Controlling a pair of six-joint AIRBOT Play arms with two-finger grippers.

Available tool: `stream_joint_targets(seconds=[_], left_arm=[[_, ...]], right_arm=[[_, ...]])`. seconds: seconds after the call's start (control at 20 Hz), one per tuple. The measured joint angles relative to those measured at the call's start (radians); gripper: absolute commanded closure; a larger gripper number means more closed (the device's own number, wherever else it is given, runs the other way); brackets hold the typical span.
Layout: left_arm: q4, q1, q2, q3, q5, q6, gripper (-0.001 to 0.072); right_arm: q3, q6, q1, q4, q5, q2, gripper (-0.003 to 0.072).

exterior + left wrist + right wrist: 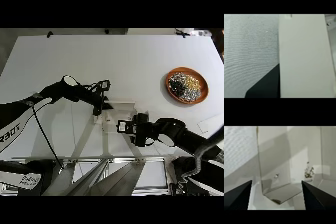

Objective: Fold the box and place the chain.

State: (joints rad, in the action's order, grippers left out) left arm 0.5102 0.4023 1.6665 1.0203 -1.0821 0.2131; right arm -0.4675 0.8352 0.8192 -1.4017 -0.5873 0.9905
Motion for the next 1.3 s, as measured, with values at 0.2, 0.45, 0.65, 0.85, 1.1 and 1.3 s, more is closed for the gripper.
stream_joint_targets(seconds=[0.2,0.45,0.65,0.85,1.1,1.3], left_arm=[[0.000,0.000,0.000,0.000,0.000,0.000,0.0697],[0.000,0.000,0.000,0.000,0.000,0.000,0.0697],[0.000,0.000,0.000,0.000,0.000,0.000,0.0697],[0.000,0.000,0.000,0.000,0.001,0.000,0.0697],[0.000,0.000,0.001,0.000,0.000,0.000,0.0697],[0.000,0.000,0.001,0.000,0.000,0.000,0.0697]], right_arm=[[-0.002,0.056,0.002,-0.047,0.048,0.035,0.0008],[-0.055,0.075,-0.058,-0.054,0.023,0.046,0.0007],[-0.090,0.061,-0.119,-0.050,-0.028,0.048,0.0007],[-0.106,-0.016,-0.171,0.021,-0.050,0.048,0.0007],[-0.111,-0.131,-0.221,0.113,-0.049,0.048,0.0007],[-0.111,-0.175,-0.250,0.143,-0.048,0.048,0.0007]])
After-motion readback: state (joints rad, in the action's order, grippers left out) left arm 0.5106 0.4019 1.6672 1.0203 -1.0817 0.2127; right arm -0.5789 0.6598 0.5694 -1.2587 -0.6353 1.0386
